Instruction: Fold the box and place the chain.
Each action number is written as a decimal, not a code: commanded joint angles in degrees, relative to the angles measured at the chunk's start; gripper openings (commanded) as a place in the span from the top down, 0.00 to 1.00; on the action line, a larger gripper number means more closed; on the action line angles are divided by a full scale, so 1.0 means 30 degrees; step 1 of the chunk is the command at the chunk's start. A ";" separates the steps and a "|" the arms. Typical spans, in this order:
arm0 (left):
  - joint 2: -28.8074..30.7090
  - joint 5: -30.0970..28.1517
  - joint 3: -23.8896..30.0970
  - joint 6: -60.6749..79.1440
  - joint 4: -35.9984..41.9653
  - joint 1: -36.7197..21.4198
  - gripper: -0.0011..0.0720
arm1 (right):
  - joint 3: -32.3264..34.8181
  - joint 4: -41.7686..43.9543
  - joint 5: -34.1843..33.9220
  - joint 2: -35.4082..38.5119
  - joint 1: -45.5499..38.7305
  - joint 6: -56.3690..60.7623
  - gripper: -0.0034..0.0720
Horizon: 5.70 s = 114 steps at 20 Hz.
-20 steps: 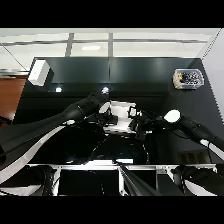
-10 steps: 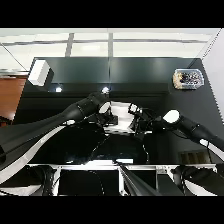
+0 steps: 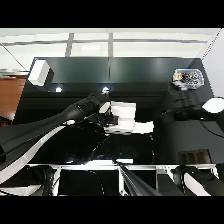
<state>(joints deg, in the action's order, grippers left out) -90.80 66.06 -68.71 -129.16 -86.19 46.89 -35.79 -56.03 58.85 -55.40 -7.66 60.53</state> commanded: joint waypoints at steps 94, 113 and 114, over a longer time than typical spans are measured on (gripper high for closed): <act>-0.0015 0.0146 -0.0015 0.0029 -0.0029 -0.0124 0.95 | -0.8364 -0.9850 0.2521 -0.9537 1.5817 2.3336 0.45; -0.0015 0.0022 -0.0015 0.0029 -0.0022 -0.0240 0.95 | -1.0440 -1.5620 -0.6615 -0.8932 0.0408 1.7952 0.05; -0.0015 0.0146 -0.0015 0.0029 -0.0022 -0.0270 0.95 | -1.2007 -1.5344 -0.5996 -1.0389 -0.0029 1.7690 0.05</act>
<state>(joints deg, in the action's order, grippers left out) -90.80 66.02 -68.71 -129.12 -86.28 46.33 -64.40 -106.45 44.88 -77.01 -0.36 116.42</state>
